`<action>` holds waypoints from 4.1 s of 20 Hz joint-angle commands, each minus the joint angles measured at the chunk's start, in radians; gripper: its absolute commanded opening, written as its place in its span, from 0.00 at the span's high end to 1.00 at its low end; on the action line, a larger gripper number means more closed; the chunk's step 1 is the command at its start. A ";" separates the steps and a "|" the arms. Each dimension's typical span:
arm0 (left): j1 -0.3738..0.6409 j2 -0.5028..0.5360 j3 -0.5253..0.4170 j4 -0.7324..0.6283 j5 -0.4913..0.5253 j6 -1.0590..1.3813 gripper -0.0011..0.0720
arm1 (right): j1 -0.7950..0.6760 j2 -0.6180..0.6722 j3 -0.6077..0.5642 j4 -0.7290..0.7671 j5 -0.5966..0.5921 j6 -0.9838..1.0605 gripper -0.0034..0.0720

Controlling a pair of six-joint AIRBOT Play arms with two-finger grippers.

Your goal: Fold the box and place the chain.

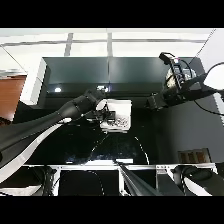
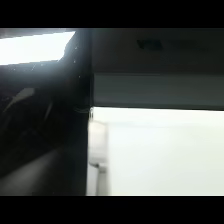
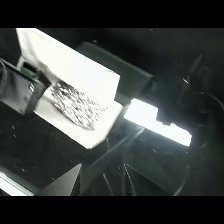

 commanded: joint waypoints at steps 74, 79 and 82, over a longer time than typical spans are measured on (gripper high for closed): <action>0.381 0.153 -0.467 -1.011 0.293 2.599 0.31 | -0.010 -0.370 -0.040 0.246 -0.565 -0.082 0.07; 0.381 0.153 -0.467 -1.039 0.321 2.598 0.31 | 0.037 -0.390 -0.023 0.245 -0.425 -0.467 0.07; 0.381 0.153 -0.467 -1.037 0.321 2.598 0.31 | 0.033 -0.382 0.040 0.244 -0.208 -0.722 0.07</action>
